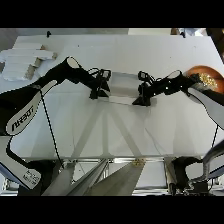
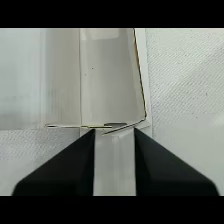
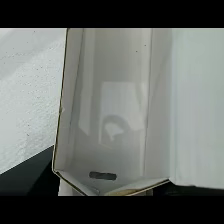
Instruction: Fold the box and place the chain.
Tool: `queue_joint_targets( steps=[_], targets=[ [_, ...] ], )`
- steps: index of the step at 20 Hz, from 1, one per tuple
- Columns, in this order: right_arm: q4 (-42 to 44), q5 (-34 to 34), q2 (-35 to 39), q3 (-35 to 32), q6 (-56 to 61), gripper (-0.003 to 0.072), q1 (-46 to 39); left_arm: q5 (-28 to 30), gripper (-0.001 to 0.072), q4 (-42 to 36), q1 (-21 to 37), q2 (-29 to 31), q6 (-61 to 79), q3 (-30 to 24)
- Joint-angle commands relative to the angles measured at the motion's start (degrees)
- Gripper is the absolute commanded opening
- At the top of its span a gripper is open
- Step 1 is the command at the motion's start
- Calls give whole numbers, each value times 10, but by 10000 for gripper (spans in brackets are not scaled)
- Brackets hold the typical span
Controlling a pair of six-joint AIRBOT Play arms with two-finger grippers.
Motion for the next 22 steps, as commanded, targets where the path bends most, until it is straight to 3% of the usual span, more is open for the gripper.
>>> queue_joint_targets(
  steps=[1, 9, 10, 11, 14, 16, 21, 22],
  targets=[
    [0, 2, 0, 1, -1, 112, 0, 13, 205, -25, 0, 0, 5, 0],
    [0, 2, 0, 1, -1, 112, 0, -5, 219, -62, -7, -1, 5, 0],
    [0, 2, 0, 1, -1, 112, 0, -5, 272, -63, -8, -2, 5, 0],
    [0, 2, 0, 1, -1, 112, 0, -4, 400, -65, -11, -4, 4, 0],
    [0, 2, 0, 1, -1, 112, 0, -4, 428, -66, -19, -11, 0, 0],
    [0, 2, 0, 1, -1, 112, 0, -3, 504, -72, -25, -16, 0, 0],
    [0, 2, 0, 1, 0, 112, 0, 1, 498, -76, -28, -18, -2, 0],
    [0, 2, 0, 1, -1, 112, 0, 0, 453, -76, -24, -17, -4, 0]
  ],
)
